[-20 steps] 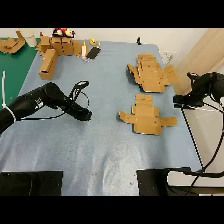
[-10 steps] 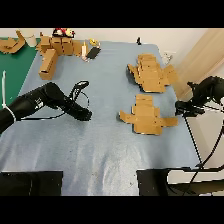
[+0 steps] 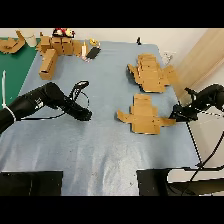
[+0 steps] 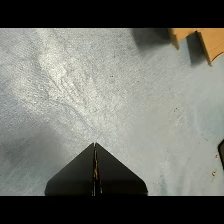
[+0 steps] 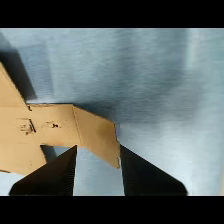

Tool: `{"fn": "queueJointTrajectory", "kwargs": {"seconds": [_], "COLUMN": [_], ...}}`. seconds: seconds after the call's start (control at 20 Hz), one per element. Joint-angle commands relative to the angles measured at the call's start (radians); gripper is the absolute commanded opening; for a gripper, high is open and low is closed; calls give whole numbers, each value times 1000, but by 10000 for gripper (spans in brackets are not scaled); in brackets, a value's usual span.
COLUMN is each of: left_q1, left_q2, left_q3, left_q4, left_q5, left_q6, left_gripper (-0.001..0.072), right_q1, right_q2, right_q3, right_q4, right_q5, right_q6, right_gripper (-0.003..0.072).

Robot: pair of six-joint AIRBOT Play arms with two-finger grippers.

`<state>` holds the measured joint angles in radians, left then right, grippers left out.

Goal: Fold the box.

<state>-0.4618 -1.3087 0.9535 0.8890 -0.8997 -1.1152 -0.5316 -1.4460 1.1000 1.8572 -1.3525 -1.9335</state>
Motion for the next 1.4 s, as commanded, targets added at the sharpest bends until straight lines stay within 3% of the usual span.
{"fn": "queueJointTrajectory", "kwargs": {"seconds": [0.0, 0.1, 0.2, 0.45, 0.55, 1.35], "left_q1": [0, 0, 0, 0, 0, 0], "left_q2": [0, 0, 0, 0, 0, 0], "left_q3": [0, 0, 0, 0, 0, 0], "left_q4": [0, 0, -1, -7, -7, -9], "left_q5": [0, 0, -1, -2, -2, -2], "left_q6": [0, 0, 0, 0, 0, 1], "left_gripper": [10, 10, 10, 10, 10, 10], "right_q1": [-3, -2, 3, 40, 55, 98], "right_q2": [-1, 0, 0, 0, 0, -25], "right_q3": [-8, -8, -8, -9, -9, -67], "right_q4": [80, 95, 114, 154, 159, 190], "right_q5": [-23, -47, -83, -108, -104, -19], "right_q6": [-33, -39, -43, -68, -77, -88], "right_gripper": [415, 415, 355, 347, 295, 276]}}
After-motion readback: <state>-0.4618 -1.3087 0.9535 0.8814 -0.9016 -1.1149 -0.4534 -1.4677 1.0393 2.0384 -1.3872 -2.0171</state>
